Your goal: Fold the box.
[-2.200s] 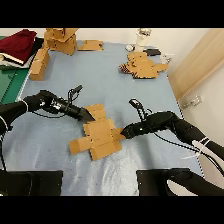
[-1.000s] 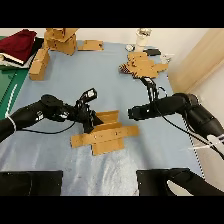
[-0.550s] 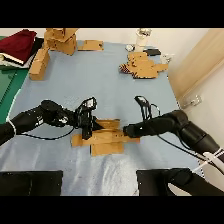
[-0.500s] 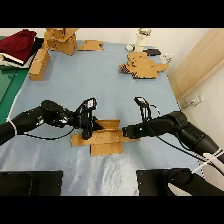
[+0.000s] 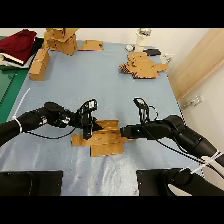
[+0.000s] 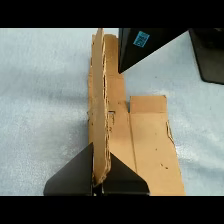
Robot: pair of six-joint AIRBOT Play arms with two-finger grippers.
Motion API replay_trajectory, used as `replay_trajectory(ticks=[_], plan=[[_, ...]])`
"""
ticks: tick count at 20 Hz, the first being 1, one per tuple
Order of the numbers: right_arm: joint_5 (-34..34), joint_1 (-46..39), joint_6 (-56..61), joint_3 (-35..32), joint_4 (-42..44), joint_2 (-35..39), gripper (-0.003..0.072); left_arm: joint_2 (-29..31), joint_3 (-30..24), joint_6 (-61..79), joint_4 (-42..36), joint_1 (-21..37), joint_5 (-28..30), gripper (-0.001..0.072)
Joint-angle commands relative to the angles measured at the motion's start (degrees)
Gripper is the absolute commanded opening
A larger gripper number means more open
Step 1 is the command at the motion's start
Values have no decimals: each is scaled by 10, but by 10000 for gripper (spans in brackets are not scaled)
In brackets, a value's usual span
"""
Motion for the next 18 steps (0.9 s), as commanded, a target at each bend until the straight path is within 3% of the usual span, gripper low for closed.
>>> replay_trajectory(ticks=[1, 3, 7, 18], plan=[[5, 1, 2, 0, -2, 1, 3, 0, 3, -20, 2, 11, -42, 11], [5, 1, 2, 0, -3, 1, 3, 4, 3, -20, 2, 20, -85, 11], [5, 1, 2, 0, -4, 1, 3, 8, 0, -20, 30, 42, -103, 10], [30, 1, 2, 0, -14, 1, 3, 7, -17, -20, 41, 40, -91, 11]])
